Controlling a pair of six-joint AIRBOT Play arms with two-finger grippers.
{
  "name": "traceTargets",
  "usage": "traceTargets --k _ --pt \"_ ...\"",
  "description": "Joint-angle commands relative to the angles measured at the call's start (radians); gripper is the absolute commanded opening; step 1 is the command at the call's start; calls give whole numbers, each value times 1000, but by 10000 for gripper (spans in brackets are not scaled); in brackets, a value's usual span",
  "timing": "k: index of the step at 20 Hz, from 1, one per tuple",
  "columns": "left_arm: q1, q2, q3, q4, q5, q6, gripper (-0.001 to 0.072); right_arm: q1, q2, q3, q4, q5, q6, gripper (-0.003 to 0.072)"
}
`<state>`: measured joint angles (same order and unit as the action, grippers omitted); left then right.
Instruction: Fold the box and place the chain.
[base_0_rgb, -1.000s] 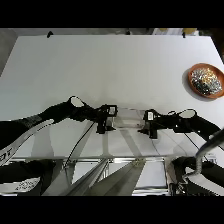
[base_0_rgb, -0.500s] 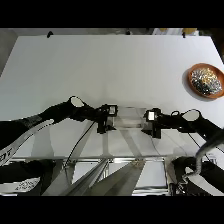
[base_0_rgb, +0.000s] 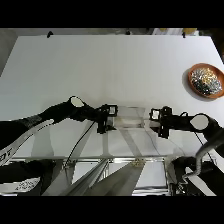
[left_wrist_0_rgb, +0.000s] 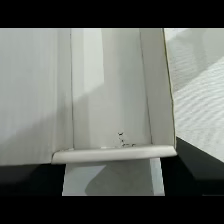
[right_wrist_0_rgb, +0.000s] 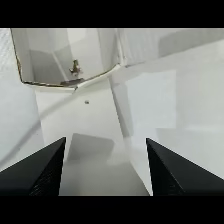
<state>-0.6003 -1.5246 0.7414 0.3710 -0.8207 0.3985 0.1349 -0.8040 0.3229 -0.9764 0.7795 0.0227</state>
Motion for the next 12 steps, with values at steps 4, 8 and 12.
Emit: traceTargets --k 4,8,12 --pt "0 1 0 3 -2 2 255 0 123 1 -32 -23 188 502" --pt "0 1 0 3 -6 2 255 0 180 3 69 -3 190 587" --pt "0 1 0 3 -6 2 255 0 184 29 432 142 137 385"
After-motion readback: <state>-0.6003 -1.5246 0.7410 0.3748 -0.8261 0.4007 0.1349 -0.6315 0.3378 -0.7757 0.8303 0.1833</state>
